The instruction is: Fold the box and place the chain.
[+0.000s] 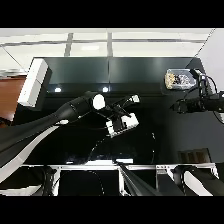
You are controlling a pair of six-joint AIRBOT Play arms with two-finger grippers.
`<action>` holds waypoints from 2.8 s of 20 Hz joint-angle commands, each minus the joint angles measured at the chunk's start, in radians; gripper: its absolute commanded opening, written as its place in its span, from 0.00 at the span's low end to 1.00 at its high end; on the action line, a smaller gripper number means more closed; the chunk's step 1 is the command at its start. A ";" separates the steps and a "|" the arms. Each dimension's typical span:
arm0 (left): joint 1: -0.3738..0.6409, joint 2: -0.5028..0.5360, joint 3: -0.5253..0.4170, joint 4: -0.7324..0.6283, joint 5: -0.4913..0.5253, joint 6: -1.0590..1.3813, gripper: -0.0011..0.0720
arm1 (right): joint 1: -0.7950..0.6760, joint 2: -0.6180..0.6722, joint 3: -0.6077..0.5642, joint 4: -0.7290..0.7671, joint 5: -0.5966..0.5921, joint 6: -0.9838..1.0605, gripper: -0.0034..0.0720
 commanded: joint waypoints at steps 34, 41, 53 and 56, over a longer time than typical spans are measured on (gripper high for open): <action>1.350 0.588 -0.444 0.514 -0.367 -0.669 0.43 | 0.000 0.001 0.000 0.023 0.019 0.001 0.06; 1.541 0.560 -0.446 0.272 -0.169 -0.157 0.43 | 0.000 0.000 0.000 0.027 0.020 0.039 0.06; 1.527 0.372 -0.441 0.116 -0.043 0.119 0.41 | 0.001 0.000 0.000 0.027 0.023 0.058 0.06; 1.527 0.371 -0.436 0.111 0.021 0.119 0.41 | 0.001 0.000 0.000 0.027 0.023 0.058 0.06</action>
